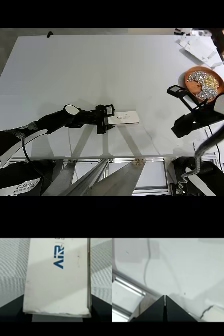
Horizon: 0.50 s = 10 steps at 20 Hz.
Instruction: Fold the box and place the chain.
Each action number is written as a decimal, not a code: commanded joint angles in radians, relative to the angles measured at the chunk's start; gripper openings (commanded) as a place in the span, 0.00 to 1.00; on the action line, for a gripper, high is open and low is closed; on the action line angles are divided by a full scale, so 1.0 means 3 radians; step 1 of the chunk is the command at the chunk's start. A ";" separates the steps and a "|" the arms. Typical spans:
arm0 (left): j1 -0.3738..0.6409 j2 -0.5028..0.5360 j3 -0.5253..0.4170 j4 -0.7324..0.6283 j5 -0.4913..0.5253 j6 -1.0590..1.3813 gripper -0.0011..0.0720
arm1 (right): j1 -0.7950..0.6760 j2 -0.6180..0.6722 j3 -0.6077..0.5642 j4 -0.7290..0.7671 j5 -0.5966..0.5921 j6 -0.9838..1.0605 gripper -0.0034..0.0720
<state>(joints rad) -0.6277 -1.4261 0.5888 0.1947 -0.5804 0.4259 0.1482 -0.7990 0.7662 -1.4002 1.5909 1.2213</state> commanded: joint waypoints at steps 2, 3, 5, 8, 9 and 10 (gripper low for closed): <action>0.0001 0.0001 -0.0001 0.0000 0.0000 0.0001 0.39 | -0.0660 -0.0220 0.0052 -0.0024 -0.0052 0.0083 0.05; 0.0001 0.0001 -0.0001 0.0000 0.0000 0.0000 0.39 | -0.0698 -0.0220 0.0051 -0.0006 -0.0076 0.0188 0.05; 0.0001 0.0001 -0.0001 0.0000 0.0000 0.0001 0.39 | -0.0706 -0.0220 0.0036 0.0070 0.0125 0.0270 0.05; 0.0001 0.0001 -0.0001 0.0000 -0.0001 0.0000 0.39 | -0.0706 -0.0220 -0.0015 0.0173 0.0547 0.0266 0.05; 0.0001 0.0001 -0.0001 0.0000 0.0001 0.0001 0.39 | -0.0706 -0.0220 -0.0034 0.0177 0.0649 0.0263 0.05; 0.0001 0.0001 -0.0001 -0.0001 0.0001 0.0000 0.39 | -0.0706 -0.0220 -0.0055 0.0175 0.0664 0.0263 0.05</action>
<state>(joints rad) -0.6277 -1.4261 0.5888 0.1947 -0.5804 0.4259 -0.0544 -0.8627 0.7624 -1.3651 1.7077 1.2892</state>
